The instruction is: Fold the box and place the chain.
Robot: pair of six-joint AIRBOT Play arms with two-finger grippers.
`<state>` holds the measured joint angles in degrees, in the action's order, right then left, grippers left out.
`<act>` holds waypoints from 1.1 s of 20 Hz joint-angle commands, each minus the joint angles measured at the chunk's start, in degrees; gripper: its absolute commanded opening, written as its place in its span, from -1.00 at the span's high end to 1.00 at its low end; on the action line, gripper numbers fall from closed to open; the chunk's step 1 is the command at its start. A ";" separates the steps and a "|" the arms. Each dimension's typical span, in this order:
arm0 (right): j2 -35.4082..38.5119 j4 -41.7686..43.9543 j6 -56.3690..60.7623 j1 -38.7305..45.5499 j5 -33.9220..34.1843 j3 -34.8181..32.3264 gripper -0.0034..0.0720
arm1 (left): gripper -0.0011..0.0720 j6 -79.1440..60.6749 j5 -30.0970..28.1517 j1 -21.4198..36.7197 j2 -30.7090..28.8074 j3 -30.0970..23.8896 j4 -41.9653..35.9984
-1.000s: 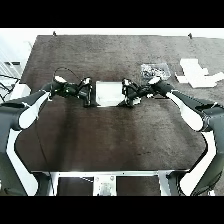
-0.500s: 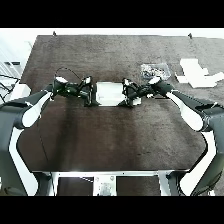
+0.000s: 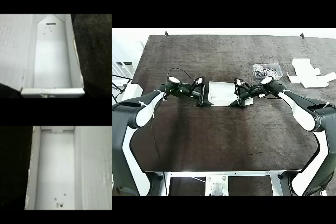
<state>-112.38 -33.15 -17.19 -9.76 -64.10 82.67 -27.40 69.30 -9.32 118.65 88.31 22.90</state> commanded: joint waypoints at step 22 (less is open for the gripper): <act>0.00 0.02 0.00 -0.04 -0.04 -0.02 -0.58 | 0.15 -0.07 0.55 -0.85 1.18 1.14 1.05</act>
<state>-112.38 -33.12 -17.21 -9.76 -64.23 82.67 -27.40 69.69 -10.13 119.85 89.41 24.03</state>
